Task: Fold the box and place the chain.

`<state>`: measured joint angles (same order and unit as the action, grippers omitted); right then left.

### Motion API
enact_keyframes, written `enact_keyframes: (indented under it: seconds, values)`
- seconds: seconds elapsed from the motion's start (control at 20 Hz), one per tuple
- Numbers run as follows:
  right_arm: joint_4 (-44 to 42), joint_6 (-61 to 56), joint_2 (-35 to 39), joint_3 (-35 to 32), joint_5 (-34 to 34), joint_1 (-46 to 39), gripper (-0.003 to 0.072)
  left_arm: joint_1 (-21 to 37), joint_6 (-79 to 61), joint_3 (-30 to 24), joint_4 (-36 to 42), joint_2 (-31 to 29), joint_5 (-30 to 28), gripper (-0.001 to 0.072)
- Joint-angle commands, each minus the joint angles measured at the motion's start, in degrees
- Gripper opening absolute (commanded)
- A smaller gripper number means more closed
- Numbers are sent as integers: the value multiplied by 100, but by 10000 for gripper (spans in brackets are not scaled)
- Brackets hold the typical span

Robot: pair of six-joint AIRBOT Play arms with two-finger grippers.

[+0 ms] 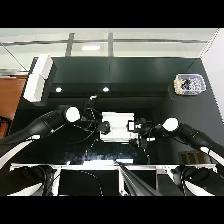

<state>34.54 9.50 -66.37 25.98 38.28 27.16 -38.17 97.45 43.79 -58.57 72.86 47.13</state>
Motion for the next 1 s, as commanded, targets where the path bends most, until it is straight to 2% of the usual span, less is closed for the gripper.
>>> enact_keyframes:
  seconds: [0.0,0.15,0.2,0.25,0.5,0.6,0.65,0.7,0.8,0.95]
  values:
    - [-2,-2,-2,0,4,4,136,-378,1405,282,-1213,2,70,595]
    - [-2,-2,-2,0,4,4,136,-815,2605,551,-2387,7,385,595]
    - [-2,-2,-2,0,2,4,136,-920,2785,614,-2562,7,474,554]
    - [-2,-2,-2,0,2,4,136,-990,2802,660,-2579,7,531,464]
    - [-2,-2,-2,0,4,4,136,-1058,2841,728,-2302,4,776,451]
    - [-2,-2,-2,0,4,4,137,-1110,2887,730,-2299,4,776,348]
    - [-2,-2,-2,0,4,4,136,-1141,2931,728,-2302,7,778,344]
    - [-2,-2,-2,0,2,4,137,-1163,3080,728,-2317,7,776,298]
    - [-2,-2,-2,0,4,4,136,-1176,3189,728,-2374,9,769,174]
    - [-2,-2,-2,0,4,4,136,-1176,3338,732,-2365,70,833,170]
